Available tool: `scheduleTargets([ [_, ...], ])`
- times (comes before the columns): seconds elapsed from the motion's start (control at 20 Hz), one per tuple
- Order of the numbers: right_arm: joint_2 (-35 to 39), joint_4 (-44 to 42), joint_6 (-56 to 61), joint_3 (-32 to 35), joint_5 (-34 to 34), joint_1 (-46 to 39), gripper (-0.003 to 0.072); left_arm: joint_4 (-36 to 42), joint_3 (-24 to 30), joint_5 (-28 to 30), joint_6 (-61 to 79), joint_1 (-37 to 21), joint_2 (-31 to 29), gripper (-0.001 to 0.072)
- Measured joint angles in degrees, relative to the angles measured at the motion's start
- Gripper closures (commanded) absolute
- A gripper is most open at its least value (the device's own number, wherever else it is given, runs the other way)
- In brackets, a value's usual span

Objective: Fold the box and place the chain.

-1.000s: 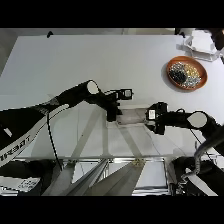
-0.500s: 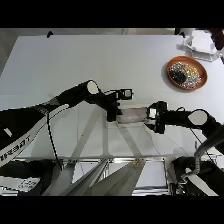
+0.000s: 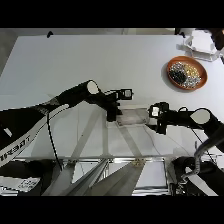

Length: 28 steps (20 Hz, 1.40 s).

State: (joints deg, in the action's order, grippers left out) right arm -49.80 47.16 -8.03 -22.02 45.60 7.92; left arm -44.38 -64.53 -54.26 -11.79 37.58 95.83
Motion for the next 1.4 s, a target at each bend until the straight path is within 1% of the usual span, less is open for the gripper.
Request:
scheduleTargets([
  [0.45, -4.92, -3.80, -2.89, -1.88, 2.14, -2.51, 0.0015, 0.00, 0.00, 0.00, -0.02, 0.00, 0.00, 0.0697],
  [0.95, -12.44, -9.44, -9.16, -2.73, 4.70, -3.10, 0.0020, -0.02, 0.00, -0.04, -0.02, 0.00, 0.00, 0.0697],
  [1.1, -13.49, -10.67, -10.86, -2.73, 5.14, -3.10, 0.0029, -0.04, 0.02, -0.07, 0.00, 0.00, 0.00, 0.0697],
  [1.15, -13.66, -10.84, -11.17, -2.73, 5.33, -3.13, 0.0044, -0.07, 0.02, -0.07, 0.00, -0.02, 0.00, 0.0697],
  [1.4, -14.05, -11.06, -11.50, -2.75, 7.74, -3.17, 0.0045, -0.15, 0.02, -0.22, 0.02, -0.02, 0.00, 0.0697],
])
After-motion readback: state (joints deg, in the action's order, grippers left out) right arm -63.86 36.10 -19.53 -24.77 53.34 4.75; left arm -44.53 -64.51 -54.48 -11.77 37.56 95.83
